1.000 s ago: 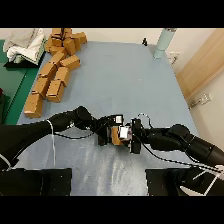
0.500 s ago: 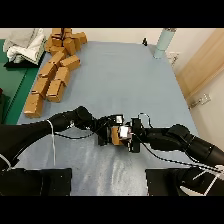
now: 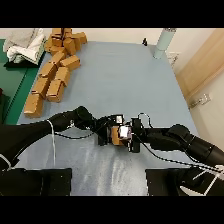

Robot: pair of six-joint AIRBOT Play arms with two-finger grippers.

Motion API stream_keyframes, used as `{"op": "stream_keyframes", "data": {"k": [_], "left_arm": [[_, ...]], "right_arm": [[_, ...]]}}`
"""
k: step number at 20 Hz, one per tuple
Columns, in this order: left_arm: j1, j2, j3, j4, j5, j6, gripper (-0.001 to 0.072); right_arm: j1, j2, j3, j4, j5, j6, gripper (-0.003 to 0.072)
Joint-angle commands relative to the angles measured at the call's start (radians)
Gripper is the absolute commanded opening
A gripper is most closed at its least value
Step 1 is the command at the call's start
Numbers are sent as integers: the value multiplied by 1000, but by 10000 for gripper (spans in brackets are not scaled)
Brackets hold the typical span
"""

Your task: Fold the box.

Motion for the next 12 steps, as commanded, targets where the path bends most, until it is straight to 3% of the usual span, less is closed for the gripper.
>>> {"op": "stream_keyframes", "data": {"k": [1, 12], "left_arm": [[0, 0, 1, 0, 0, 0, 513], [0, 0, 1, 0, 0, 0, 513]], "right_arm": [[3, -1, -2, 1, -28, 0, 539], [4, -57, -4, -46, -17, -31, 539]]}}
